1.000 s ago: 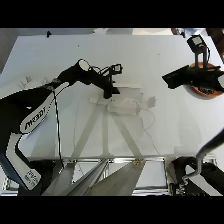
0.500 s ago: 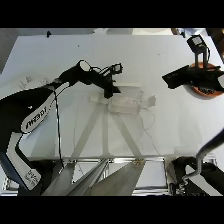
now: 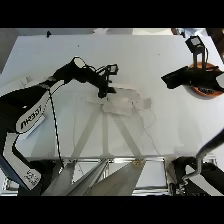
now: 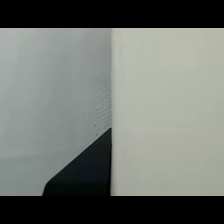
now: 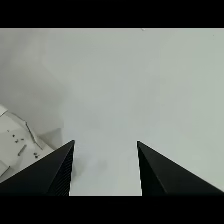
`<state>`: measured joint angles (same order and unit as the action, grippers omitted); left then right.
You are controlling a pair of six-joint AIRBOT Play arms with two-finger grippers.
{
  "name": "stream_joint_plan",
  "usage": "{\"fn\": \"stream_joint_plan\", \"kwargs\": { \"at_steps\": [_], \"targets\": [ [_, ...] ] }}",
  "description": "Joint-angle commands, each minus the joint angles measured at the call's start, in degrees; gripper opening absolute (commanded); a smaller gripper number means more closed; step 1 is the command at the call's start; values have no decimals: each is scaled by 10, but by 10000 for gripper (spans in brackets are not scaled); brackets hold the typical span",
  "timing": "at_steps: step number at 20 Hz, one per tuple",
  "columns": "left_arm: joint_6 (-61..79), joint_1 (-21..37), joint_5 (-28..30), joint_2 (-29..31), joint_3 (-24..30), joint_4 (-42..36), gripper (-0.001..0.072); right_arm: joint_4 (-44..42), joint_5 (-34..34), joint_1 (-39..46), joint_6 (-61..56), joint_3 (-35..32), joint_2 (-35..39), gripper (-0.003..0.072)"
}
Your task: Fold the box and place the chain.
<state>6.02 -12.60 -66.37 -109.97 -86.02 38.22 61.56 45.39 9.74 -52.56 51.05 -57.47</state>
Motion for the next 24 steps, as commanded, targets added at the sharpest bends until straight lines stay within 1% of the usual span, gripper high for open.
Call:
{"fn": "stream_joint_plan", "kwargs": {
  "at_steps": [1,4,5,9,11,14,18,24],
  "targets": [
    [31,4,-14,2,0,-35,2,-1,0,0,-2,0,-5,433],
    [59,9,-9,3,0,-81,1,-1,0,0,-2,0,-5,433],
    [67,9,-2,3,0,-84,1,-1,0,0,-2,0,-5,433],
    [68,9,45,3,0,-71,2,-1,0,0,-2,0,-5,433],
    [68,9,59,3,0,-57,2,-1,0,0,-2,0,-5,433],
    [61,9,60,-6,0,-36,2,-1,-1,0,-2,0,-5,433],
    [59,9,58,-24,0,-37,3,-1,-4,0,-2,0,-5,433],
    [58,9,57,-25,0,-38,7,-1,-8,0,-2,0,-5,433]
  ]
}}
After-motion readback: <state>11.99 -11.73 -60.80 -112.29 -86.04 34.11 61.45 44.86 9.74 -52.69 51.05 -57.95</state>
